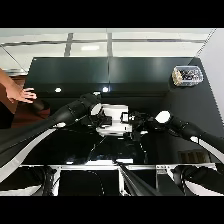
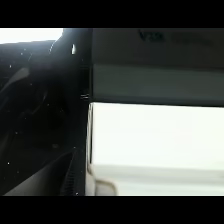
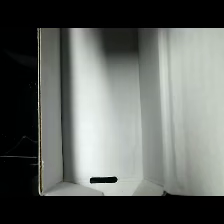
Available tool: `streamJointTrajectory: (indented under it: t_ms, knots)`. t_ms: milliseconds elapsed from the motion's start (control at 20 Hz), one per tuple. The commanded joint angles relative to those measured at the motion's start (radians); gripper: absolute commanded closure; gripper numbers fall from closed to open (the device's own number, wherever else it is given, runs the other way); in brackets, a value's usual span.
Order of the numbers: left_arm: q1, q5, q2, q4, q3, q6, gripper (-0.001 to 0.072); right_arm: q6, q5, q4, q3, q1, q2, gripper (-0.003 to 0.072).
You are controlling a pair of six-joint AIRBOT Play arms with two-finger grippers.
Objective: Fold the box and place the chain.
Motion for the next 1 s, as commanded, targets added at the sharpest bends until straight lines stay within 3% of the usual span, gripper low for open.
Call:
streamJointTrajectory:
  t_ms: [0, 150, 350, 400, 700, 950]
  knots:
    - [0.0, 0.016, 0.0, -0.001, -0.001, 0.001, 0.0418, 0.0, 0.0, 0.0, 0.0, 0.001, 0.0, 0.0256]
    - [0.001, 0.032, 0.0, -0.004, -0.001, 0.001, 0.0684, 0.0, 0.0, 0.001, 0.0, 0.001, 0.0, 0.0256]
    - [0.0, 0.023, 0.001, -0.005, -0.001, 0.0, 0.0686, 0.002, 0.003, 0.0, 0.0, 0.001, 0.0, 0.0224]
    - [0.0, 0.023, 0.003, -0.004, -0.001, -0.011, 0.0686, 0.005, 0.008, 0.0, 0.0, 0.0, 0.005, 0.001]
    - [-0.002, 0.002, 0.014, 0.007, -0.002, -0.042, 0.0686, 0.023, 0.133, -0.212, 0.0, -0.059, 0.143, 0.0001]
    - [-0.002, 0.013, 0.014, 0.019, -0.002, -0.052, 0.0684, 0.013, 0.131, -0.227, -0.001, -0.115, 0.169, 0.0002]
